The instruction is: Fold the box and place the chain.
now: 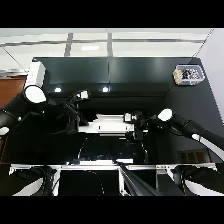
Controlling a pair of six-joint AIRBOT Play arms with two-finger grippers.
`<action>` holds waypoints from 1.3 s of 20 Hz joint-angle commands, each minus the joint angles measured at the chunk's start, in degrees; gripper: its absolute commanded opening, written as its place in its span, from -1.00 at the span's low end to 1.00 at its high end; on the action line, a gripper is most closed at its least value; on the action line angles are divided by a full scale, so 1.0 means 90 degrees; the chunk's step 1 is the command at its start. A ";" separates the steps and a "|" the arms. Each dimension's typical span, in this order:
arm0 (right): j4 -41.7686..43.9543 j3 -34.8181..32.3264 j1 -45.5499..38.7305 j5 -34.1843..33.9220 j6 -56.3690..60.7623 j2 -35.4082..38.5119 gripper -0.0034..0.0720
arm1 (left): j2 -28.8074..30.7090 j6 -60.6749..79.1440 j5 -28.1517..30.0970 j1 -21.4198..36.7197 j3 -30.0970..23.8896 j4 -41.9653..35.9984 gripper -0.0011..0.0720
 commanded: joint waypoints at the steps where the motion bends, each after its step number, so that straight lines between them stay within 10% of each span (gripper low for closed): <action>1: 0.0002 0.0005 0.0005 0.0002 0.0002 -0.0005 -0.32 | -0.0095 -0.0355 0.0211 -0.0323 -0.0401 -0.1353 -0.90; 8: 0.0002 0.0005 0.0005 0.0000 0.0002 -0.0005 -0.31 | -0.0425 0.0330 0.3606 -0.0313 -0.0495 -0.2837 -0.90; 18: 0.0005 0.0005 0.0005 0.0000 0.0002 -0.0005 -0.31 | -0.1688 0.0284 0.3050 -0.0498 -0.0493 -0.2004 -0.90; 26: 0.0005 0.0005 0.0005 0.0002 0.0002 -0.0005 -0.31 | -0.0313 0.0085 0.2834 -0.0046 -0.0034 -0.0131 -0.90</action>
